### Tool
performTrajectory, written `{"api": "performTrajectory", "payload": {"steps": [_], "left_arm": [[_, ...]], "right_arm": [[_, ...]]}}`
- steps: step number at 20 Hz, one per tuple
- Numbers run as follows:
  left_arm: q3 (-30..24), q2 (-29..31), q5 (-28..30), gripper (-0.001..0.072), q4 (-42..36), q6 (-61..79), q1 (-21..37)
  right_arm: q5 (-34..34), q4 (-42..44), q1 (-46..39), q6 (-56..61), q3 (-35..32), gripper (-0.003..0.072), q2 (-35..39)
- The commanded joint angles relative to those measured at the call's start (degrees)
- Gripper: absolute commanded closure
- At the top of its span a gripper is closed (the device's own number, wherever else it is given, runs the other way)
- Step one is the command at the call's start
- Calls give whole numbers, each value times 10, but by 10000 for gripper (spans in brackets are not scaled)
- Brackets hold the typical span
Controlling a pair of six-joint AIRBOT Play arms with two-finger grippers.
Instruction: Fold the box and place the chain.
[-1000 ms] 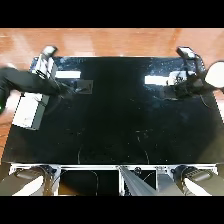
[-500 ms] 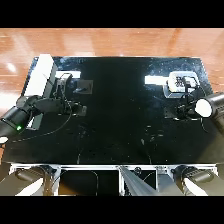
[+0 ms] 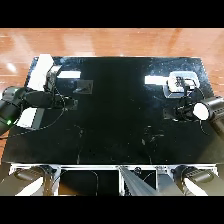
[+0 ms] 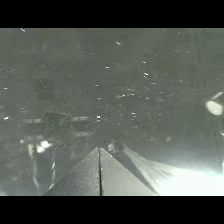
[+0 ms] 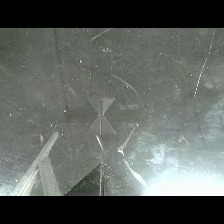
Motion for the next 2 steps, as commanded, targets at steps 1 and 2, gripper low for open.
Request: {"api": "performTrajectory", "payload": {"steps": [1,2], "left_arm": [[7,-1,7,690,19,-8,1],[7,-2,7,690,19,-8,1]], "right_arm": [[-2,0,0,0,-1,653,0],[-2,0,0,0,-1,653,0]]}}
